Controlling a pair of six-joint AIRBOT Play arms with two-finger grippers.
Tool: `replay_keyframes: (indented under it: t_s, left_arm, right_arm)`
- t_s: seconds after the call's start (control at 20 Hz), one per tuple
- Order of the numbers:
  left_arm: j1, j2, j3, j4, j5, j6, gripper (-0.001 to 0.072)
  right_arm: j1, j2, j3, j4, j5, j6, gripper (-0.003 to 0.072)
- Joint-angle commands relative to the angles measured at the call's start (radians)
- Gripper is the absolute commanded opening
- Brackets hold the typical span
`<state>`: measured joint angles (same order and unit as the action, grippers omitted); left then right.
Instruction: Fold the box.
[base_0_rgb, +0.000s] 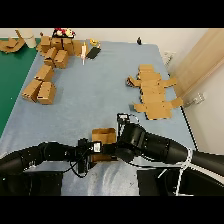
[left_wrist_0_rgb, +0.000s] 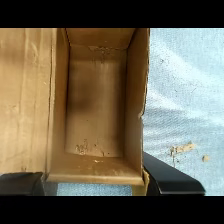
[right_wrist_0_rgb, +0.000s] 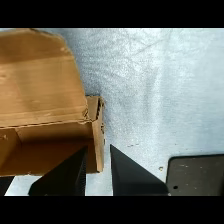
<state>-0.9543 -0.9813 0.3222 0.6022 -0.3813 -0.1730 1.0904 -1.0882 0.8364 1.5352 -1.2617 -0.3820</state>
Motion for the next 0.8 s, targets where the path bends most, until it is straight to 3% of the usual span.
replay_keyframes:
  t_s: [0.0, 0.25, 0.3, 0.45, 0.55, 0.75]
  left_arm:
    - [0.0, 0.0, 0.001, 0.0, 0.0, 0.0, 0.0446]
    - [0.0, 0.0, 0.001, 0.0, 0.0, 0.0, 0.0446]
    - [0.0, 0.0, 0.001, 0.0, 0.0, 0.0, 0.0446]
    - [0.0, 0.0, 0.001, 0.0, 0.0, 0.0, 0.0446]
    - [0.0, 0.0, 0.001, 0.0, 0.0, 0.0, 0.0446]
    - [0.0, 0.0, 0.001, 0.0, 0.0, 0.0, 0.0446]
  right_arm:
    - [0.0, 0.01, 0.001, -0.002, -0.007, 0.001, 0.0214]
    - [-0.017, 0.036, 0.001, -0.013, -0.042, 0.0, 0.021]
    - [-0.024, 0.036, 0.001, -0.013, -0.045, -0.001, 0.0157]
    - [-0.027, 0.036, 0.001, -0.01, -0.061, -0.003, 0.0136]
    - [-0.027, 0.036, 0.001, -0.011, -0.067, -0.012, 0.0005]
    - [-0.091, 0.036, 0.001, -0.029, -0.085, -0.126, 0.0002]
